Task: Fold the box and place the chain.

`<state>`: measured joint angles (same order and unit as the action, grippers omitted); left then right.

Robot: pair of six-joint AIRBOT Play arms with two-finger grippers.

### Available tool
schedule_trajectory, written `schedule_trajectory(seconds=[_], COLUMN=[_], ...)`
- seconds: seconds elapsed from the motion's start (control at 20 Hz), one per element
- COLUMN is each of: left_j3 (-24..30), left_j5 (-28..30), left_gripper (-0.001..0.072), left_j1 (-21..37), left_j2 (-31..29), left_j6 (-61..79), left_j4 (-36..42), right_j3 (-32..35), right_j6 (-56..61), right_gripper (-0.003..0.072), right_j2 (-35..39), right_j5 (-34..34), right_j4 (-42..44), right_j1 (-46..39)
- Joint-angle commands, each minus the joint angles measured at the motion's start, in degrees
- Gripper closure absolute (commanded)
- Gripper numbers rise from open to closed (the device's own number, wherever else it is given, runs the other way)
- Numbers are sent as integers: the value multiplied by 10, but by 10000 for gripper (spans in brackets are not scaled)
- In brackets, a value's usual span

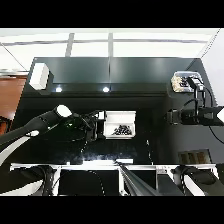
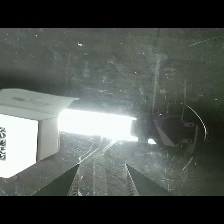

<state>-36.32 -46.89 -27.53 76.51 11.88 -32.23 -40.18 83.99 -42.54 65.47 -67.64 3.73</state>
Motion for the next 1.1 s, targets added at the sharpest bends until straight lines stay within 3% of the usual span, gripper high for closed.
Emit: schedule_trajectory(seconds=[0.0, 0.45, 0.5, 0.6, 0.65, 0.8, 0.95, 1.0, 1.05], left_j3=[0, 0, 0, 0, 0, 0, 0, 0, 0], left_j5=[8, 3, 3, 3, 5, 8, 7, 7, 7], left_gripper=[-2, 2, 47, 413, 442, 434, 434, 434, 434], left_j1=[-3, -7, -10, -12, -13, -13, -14, -14, -14], left_j2=[0, 0, 0, 0, 0, 0, 0, 0, 0], left_j6=[-1, 17, 17, 17, 17, 17, 16, 17, 16], left_j4=[4, 28, 28, 27, 27, 27, 27, 27, 27], right_j3=[0, 0, 0, 4, 10, 23, 18, 10, -1], right_j6=[0, 0, 0, 5, 5, 32, 23, 5, -11], right_gripper=[340, 341, 341, 341, 341, 341, 339, 265, 55], right_j2=[0, 0, 0, 0, 0, -14, -72, -102, -132], right_j5=[0, -2, -4, -11, -20, -94, -198, -231, -250], right_j4=[0, 0, 0, 10, 17, 51, 144, 169, 192], right_j1=[0, 0, 0, 2, 7, 42, 67, 75, 84])
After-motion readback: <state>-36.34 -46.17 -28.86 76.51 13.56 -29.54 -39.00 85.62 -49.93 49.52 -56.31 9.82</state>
